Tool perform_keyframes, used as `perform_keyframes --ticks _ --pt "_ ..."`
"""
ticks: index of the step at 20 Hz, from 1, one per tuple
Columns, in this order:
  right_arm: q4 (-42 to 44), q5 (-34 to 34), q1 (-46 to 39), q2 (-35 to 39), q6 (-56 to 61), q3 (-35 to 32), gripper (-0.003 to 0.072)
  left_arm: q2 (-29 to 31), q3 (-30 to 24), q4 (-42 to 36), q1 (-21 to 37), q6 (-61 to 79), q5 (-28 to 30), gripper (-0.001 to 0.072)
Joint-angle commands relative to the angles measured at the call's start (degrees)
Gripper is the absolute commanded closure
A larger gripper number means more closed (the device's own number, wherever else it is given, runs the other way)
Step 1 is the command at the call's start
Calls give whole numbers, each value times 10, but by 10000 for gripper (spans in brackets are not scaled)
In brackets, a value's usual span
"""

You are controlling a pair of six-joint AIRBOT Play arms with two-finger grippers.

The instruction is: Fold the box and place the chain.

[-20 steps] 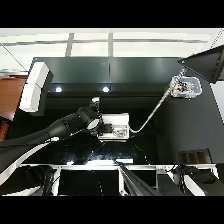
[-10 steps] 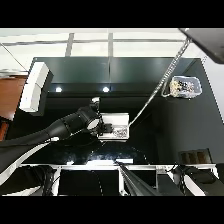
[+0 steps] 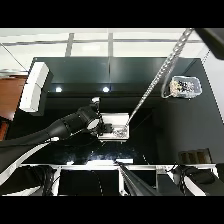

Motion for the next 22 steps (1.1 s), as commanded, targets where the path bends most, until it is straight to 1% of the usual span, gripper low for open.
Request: perform_keyframes --ticks 1,3,5,7,10,13,17,20,22 --pt "-141 -5 53 -1 60 0 656 0 0 0 0 0 0 676" --pt "-225 7 78 -1 100 -1 656 0 0 0 0 0 0 676" --pt "-262 12 104 -1 119 -12 656 0 0 0 0 0 0 676" --pt "-264 2 130 -2 131 -46 656 0 0 0 0 0 1 676" --pt "-264 -37 166 -7 139 -99 656 0 0 0 0 0 1 676" --pt "-265 -44 191 -29 141 -123 656 0 0 0 0 0 1 676" --pt "-274 -48 201 -54 141 -159 656 0 0 0 0 0 1 676" --pt "-297 -53 201 -59 150 -210 656 0 0 0 0 0 1 676" --pt "-300 -64 201 -59 152 -256 655 0 0 0 0 0 1 676"
